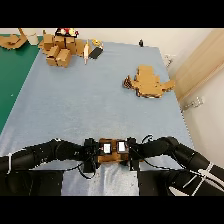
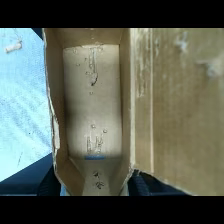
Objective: Fold the box.
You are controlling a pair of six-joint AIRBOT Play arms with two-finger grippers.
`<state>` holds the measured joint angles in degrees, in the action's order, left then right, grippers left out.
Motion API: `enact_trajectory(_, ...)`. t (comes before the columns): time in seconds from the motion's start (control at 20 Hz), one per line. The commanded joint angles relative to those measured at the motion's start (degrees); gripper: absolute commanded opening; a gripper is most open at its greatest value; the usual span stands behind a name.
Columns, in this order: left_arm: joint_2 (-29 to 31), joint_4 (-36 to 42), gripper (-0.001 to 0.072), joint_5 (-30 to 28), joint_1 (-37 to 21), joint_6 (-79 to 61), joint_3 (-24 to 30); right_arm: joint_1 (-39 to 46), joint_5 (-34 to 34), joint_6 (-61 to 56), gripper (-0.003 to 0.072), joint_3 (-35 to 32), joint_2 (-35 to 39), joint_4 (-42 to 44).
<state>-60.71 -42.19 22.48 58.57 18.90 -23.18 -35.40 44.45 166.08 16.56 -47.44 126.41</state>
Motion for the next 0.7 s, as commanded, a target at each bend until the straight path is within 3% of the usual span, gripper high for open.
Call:
enact_trajectory(0.0,-0.02,0.0,0.0371,0.07,0.02,-0.02,0.02,-0.02,2.6,0.0,0.0487,0.02,0.0,-3.85)
enact_trajectory(0.1,-0.02,0.0,0.0371,0.04,0.02,-0.02,0.02,-0.02,4.81,0.0,0.0487,0.02,0.0,-3.23)
enact_trajectory(0.2,-0.02,0.0,0.0371,0.04,0.02,-0.02,0.02,-0.02,7.15,-0.48,0.0716,0.55,0.2,-0.11)
enact_trajectory(0.35,-0.02,0.0,0.0371,0.04,0.02,-0.02,0.02,0.33,8.37,-14.4,0.0716,3.19,3.37,-4.63)
enact_trajectory(0.55,-0.02,0.0,0.0371,0.04,0.02,-0.02,0.02,0.33,19.12,-29.81,0.0716,8.26,13.2,-19.32)
enact_trajectory(0.65,-0.02,0.0,0.0371,0.04,0.02,-0.02,0.02,0.33,26.16,-39.19,0.0715,9.7,18.71,-22.23)
